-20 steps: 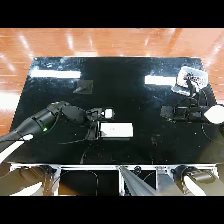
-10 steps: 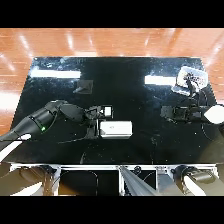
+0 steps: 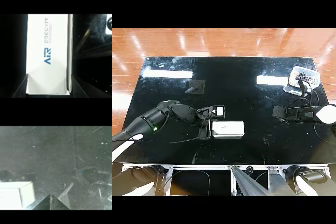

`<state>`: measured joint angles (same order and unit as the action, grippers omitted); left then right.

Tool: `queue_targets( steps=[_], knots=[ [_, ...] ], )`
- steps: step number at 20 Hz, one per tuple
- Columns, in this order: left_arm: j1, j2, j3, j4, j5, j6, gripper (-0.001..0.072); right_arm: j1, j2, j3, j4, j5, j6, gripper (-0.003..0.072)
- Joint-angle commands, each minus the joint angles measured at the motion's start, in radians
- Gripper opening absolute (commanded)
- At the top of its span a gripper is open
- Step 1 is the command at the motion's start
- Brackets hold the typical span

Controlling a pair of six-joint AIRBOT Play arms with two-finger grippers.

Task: Fold the box and place the chain.

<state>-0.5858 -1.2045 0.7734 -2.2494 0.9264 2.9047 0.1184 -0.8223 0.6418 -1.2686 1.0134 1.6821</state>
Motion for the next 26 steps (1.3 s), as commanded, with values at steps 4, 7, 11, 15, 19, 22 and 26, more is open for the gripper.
queue_targets(
  steps=[4,7,11,15,19,22,26],
  knots=[
    [-0.001,0.001,-0.002,0.008,-0.022,-0.003,0.0631,0.0,0.0,0.001,0.0,0.0,0.0,0.0026],
    [-0.001,0.001,-0.002,0.008,-0.023,-0.003,0.0631,0.0,0.0,0.001,0.0,0.0,0.0,0.0025],
    [-0.001,0.001,-0.003,0.008,-0.022,-0.003,0.0631,0.0,0.0,0.001,0.0,0.0,0.0,0.0026],
    [-0.009,0.001,-0.008,0.013,-0.022,0.005,0.0631,0.0,0.0,0.001,0.0,0.0,0.0,0.0026],
    [-0.027,-0.003,-0.008,0.015,-0.03,0.005,0.0631,0.0,0.0,0.001,0.0,0.0,0.0,0.0025],
    [-0.026,-0.012,-0.008,0.015,-0.04,0.005,0.0631,0.0,0.0,0.001,0.0,0.0,0.0,0.0025],
    [-0.026,-0.014,-0.011,0.015,-0.046,0.005,0.0631,0.0,0.0,0.001,0.0,-0.001,0.0,0.0025]
  ],
)
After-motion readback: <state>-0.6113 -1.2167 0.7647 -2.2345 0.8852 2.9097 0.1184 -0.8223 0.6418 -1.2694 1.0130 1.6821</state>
